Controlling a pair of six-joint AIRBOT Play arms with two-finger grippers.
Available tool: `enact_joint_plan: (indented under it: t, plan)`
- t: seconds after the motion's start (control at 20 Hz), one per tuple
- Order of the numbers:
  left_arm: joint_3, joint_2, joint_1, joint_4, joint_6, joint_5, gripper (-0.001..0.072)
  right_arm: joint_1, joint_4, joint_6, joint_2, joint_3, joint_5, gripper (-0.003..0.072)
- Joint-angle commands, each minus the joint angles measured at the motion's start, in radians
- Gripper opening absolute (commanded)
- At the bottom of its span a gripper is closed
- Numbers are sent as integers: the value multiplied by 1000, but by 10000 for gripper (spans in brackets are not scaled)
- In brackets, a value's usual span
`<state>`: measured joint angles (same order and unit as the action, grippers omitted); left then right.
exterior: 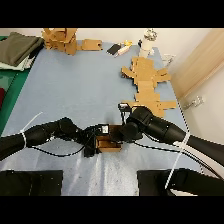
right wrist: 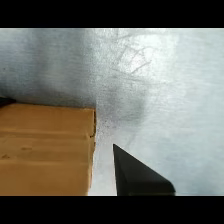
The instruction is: Fold the box.
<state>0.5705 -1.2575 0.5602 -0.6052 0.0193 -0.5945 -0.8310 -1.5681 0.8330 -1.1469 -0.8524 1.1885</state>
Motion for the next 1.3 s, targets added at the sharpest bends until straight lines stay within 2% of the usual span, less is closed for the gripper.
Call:
enact_joint_plan:
  t: [0.0,0.1,0.2,0.25,0.3,0.35,0.45,0.5,0.55,0.6,0.7,0.8,0.9,0.95,1.05,1.15,1.25]
  plan:
    - [0,0,0,0,0,0,609,0,-37,-9,66,-15,10,297]
    - [0,0,0,0,0,0,609,0,-63,-27,147,-28,12,297]
    - [0,0,0,0,0,0,610,12,-14,-74,229,-28,106,283]
    - [0,0,0,0,0,0,609,24,29,-93,261,-27,185,255]
    - [0,0,0,0,0,0,610,42,86,-93,290,-24,262,166]
    - [0,0,0,0,0,0,609,71,132,-92,313,-14,303,118]
    - [0,0,0,0,0,0,609,191,169,-41,339,21,292,82]
    - [0,0,0,0,0,0,609,268,144,29,335,43,248,44]
    - [0,0,0,0,0,0,609,360,79,115,320,70,170,2]
    - [0,0,0,0,0,0,609,469,-49,266,288,97,53,2]
    - [0,0,0,0,0,0,610,677,-427,663,168,117,-130,2]
    - [0,0,0,0,0,0,610,818,-892,1083,-5,107,-140,1]
    - [0,0,0,0,0,1,609,851,-1184,1362,-183,80,-25,1]
    - [0,0,0,0,0,1,609,837,-1264,1443,-260,66,37,1]
    - [0,0,0,0,0,0,609,771,-1323,1565,-342,59,111,1]
    - [0,0,0,0,0,0,609,682,-1319,1637,-347,67,172,2]
    - [0,0,0,0,0,0,609,597,-1306,1681,-299,100,202,2]
